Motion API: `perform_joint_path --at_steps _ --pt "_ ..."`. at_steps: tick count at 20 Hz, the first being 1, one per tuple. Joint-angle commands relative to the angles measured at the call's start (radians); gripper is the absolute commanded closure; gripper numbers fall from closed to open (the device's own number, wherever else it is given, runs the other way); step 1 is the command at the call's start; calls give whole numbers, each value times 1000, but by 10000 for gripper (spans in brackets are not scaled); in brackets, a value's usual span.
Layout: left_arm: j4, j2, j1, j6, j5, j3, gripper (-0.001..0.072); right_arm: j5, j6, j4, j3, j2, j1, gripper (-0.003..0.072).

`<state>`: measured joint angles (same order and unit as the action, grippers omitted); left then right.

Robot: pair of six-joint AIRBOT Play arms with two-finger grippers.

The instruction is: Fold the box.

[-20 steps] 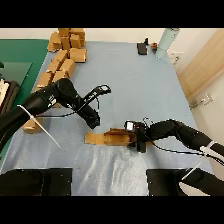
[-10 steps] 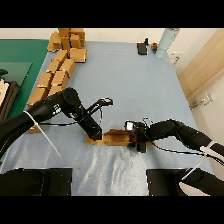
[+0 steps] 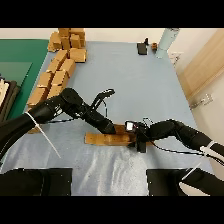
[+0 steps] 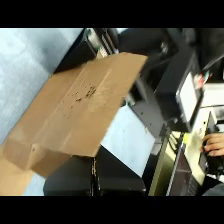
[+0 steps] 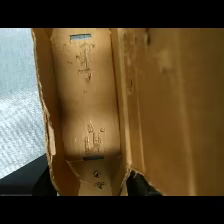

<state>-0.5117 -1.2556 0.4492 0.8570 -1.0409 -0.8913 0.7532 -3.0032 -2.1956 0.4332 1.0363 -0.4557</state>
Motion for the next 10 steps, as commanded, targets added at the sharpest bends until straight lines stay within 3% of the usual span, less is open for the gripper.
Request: perform_joint_path --at_steps 1,5,10 --pt "26 0 0 8 39 0 697 8 0 -1 0 -1 -1 172" --pt "28 -13 0 21 50 0 697 9 0 -5 0 -1 -2 172" --pt "52 -108 0 65 179 -1 697 11 0 -4 0 -1 -2 172"
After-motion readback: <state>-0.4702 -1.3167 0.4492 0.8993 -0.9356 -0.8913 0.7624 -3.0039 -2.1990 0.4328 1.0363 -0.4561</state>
